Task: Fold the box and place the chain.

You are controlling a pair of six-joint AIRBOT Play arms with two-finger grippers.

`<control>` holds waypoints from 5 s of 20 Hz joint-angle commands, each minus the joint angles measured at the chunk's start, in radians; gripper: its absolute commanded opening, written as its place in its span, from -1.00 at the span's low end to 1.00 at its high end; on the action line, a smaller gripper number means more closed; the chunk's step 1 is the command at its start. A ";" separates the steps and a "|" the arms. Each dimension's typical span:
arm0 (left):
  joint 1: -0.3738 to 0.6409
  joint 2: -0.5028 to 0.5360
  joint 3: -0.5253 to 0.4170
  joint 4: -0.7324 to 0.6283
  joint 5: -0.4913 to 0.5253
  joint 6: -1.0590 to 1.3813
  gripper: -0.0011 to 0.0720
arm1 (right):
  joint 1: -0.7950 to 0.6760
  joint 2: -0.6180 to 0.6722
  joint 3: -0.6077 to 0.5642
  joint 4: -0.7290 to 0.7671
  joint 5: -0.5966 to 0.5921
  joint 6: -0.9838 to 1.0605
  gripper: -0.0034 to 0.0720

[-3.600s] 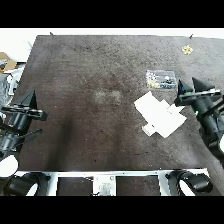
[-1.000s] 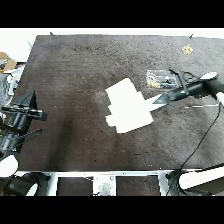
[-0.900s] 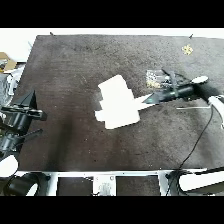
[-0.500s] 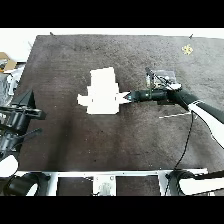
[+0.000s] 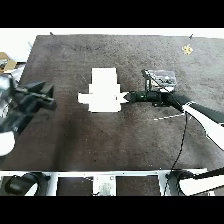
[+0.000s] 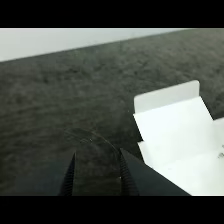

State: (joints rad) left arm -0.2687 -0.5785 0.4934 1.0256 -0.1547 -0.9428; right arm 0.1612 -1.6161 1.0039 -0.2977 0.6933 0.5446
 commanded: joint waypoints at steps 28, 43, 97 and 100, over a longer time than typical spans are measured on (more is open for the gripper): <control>0.151 -1.677 1.566 -0.433 -1.353 0.246 0.38 | 0.002 -0.004 0.000 -0.058 0.010 -0.052 -0.90; 0.151 -1.696 1.561 -0.476 -1.379 0.364 -0.95 | -0.019 0.029 0.000 -0.110 0.022 -0.105 0.03; 0.135 -1.638 1.460 -0.382 -1.162 1.082 -0.94 | 0.117 -0.108 0.266 -0.359 0.046 -0.881 0.89; 0.135 -1.638 1.460 -0.382 -1.162 1.082 -0.94 | 0.086 -0.098 0.287 -0.307 0.043 -0.863 0.88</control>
State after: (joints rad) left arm -0.1329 -2.2158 1.9533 0.6437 -1.3167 0.1394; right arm 0.2684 -1.7294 1.2770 -0.6415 0.7601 -0.3351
